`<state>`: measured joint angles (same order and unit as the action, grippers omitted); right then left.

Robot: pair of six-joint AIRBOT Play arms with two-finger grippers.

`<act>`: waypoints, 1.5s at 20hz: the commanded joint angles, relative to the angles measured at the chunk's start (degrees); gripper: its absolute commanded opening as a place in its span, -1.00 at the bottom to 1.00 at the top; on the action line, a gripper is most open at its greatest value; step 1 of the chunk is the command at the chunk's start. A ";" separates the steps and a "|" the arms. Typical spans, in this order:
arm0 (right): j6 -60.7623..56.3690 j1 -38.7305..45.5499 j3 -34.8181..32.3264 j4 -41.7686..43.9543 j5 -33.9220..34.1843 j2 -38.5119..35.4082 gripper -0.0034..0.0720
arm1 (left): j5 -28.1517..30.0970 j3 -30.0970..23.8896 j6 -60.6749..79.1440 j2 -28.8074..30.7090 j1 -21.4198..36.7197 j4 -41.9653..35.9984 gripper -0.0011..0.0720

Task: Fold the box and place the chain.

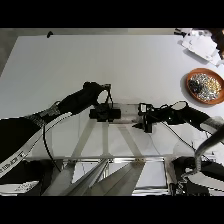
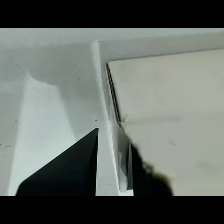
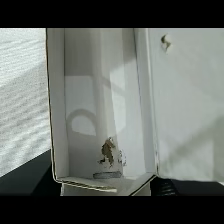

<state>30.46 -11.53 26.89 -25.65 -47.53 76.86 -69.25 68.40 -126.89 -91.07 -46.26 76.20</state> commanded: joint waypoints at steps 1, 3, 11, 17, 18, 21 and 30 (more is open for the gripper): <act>0.00 0.00 0.00 0.00 -0.02 0.00 -0.11 | 1.62 0.22 -0.87 -0.79 -0.04 0.94 -0.42; 0.00 -0.02 0.00 0.00 -0.02 0.00 -0.11 | 2.58 0.22 -0.81 -1.14 -0.15 0.81 -0.67; 0.00 -0.02 0.00 0.00 -0.02 0.00 -0.11 | 3.32 0.20 -0.83 -3.52 -1.75 0.76 -0.77; 0.00 -0.02 0.00 -0.02 -0.02 0.00 -0.11 | 3.89 0.20 -0.83 -3.52 -1.81 0.76 -0.95; 0.00 -0.02 0.00 0.00 -0.02 0.00 -0.11 | 3.96 0.20 -0.85 -3.52 -1.99 0.76 -0.95; 0.00 -0.02 0.00 0.00 -0.02 0.00 -0.11 | 4.07 0.20 -0.83 -3.52 -2.05 0.76 -0.78; 0.00 -0.02 0.00 0.00 -0.02 0.00 -0.11 | 3.87 0.20 -0.66 -3.52 -2.05 0.79 -0.96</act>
